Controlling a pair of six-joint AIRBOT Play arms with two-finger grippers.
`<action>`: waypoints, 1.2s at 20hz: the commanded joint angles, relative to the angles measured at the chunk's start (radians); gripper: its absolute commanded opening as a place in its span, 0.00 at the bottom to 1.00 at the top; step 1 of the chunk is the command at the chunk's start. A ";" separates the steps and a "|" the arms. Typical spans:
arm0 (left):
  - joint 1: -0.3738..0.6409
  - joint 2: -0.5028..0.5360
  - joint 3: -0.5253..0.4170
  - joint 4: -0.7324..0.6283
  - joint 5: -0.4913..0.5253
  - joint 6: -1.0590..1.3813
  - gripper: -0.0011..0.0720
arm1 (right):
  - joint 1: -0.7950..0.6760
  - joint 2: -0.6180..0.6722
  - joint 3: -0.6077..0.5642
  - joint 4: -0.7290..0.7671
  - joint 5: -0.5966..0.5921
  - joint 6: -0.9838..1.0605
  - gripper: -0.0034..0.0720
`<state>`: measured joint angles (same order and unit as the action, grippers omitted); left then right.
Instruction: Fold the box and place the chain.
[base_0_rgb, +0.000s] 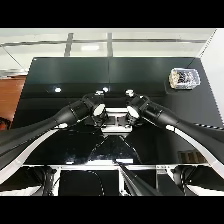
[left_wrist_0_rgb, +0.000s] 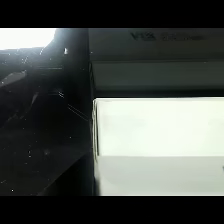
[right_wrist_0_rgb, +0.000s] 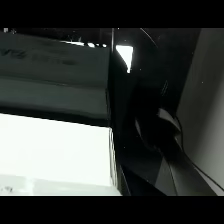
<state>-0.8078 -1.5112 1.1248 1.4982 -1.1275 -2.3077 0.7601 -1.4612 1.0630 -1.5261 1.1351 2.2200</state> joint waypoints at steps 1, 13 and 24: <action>0.000 0.000 0.001 0.000 0.000 0.000 0.05 | 0.008 -0.019 0.005 0.009 0.010 0.033 0.36; 0.000 0.000 0.001 0.000 0.000 0.000 0.05 | -0.016 -0.023 0.005 0.045 0.021 0.065 0.20; 0.000 0.000 0.001 0.000 -0.001 0.000 0.05 | -0.016 0.165 0.024 0.026 0.093 -0.049 0.48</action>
<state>-0.8078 -1.5112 1.1255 1.4986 -1.1271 -2.3070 0.7444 -1.3861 1.0756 -1.4876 1.1931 2.2349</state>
